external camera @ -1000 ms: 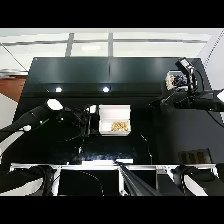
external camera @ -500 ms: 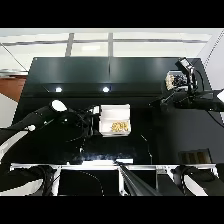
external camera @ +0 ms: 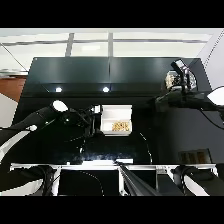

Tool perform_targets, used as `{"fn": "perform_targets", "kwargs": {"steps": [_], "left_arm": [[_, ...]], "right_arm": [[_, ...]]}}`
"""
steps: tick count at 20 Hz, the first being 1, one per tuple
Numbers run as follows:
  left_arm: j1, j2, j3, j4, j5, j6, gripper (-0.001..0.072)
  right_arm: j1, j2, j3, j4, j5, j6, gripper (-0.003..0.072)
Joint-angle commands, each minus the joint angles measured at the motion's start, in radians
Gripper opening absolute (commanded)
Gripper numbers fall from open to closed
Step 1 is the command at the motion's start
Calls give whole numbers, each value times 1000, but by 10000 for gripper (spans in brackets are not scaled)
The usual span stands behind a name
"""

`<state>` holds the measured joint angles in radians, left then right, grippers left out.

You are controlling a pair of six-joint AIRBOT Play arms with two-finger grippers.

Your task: Fold the box and place the chain.

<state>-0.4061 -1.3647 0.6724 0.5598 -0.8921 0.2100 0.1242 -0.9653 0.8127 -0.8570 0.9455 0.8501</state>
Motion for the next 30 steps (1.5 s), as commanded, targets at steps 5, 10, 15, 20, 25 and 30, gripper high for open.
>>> {"fn": "perform_targets", "kwargs": {"steps": [5, 10, 15, 20, 25, 30], "left_arm": [[0, -1, 0, 0, 3, -1, 413], [0, -1, 0, 0, 3, -1, 413], [0, -1, 0, 0, 3, -1, 413], [0, -1, 0, 0, 4, -1, 413], [0, -1, 0, 0, 4, -1, 413], [0, -1, 0, 0, 4, -1, 413]], "right_arm": [[150, -320, 137, 54, -125, -9, 700], [198, -375, 153, 122, -56, -90, 700], [188, -351, 230, 124, 263, -322, 700], [244, -352, 220, -16, 389, -357, 700], [286, -352, 190, -20, 302, -384, 700], [320, -352, 190, -40, 300, -383, 700]]}}
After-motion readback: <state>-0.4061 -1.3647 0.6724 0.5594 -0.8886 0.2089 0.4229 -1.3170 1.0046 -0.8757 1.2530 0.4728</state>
